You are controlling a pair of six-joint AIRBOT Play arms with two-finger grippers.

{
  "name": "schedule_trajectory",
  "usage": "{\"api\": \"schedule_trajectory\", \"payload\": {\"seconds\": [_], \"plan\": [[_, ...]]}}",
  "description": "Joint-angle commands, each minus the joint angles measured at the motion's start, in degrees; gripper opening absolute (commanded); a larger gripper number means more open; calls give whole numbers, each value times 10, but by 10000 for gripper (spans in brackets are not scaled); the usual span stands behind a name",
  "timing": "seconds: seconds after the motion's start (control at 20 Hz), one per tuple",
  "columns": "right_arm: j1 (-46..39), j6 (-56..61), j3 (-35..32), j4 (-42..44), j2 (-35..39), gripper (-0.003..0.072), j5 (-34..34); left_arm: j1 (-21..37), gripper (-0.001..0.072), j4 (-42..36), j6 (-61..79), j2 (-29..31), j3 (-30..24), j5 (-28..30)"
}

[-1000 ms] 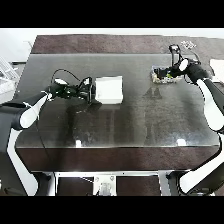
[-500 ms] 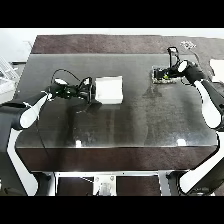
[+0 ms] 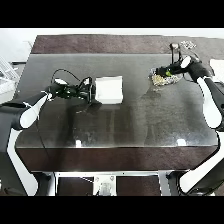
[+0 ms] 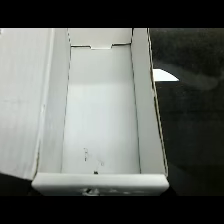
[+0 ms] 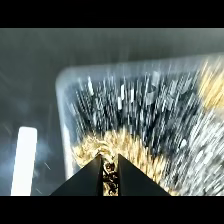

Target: Fold the box and place the chain.

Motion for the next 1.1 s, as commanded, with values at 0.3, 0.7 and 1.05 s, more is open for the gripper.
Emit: {"api": "schedule_trajectory", "payload": {"seconds": [0.3,0.7,1.05], "plan": [[30,8,38,-33,129,9,117,0,528,0,0,0,0,0],[130,1,38,-45,298,10,154,0,528,0,0,0,0,0],[262,-4,38,-55,364,9,152,0,528,0,0,0,0,0]]}}
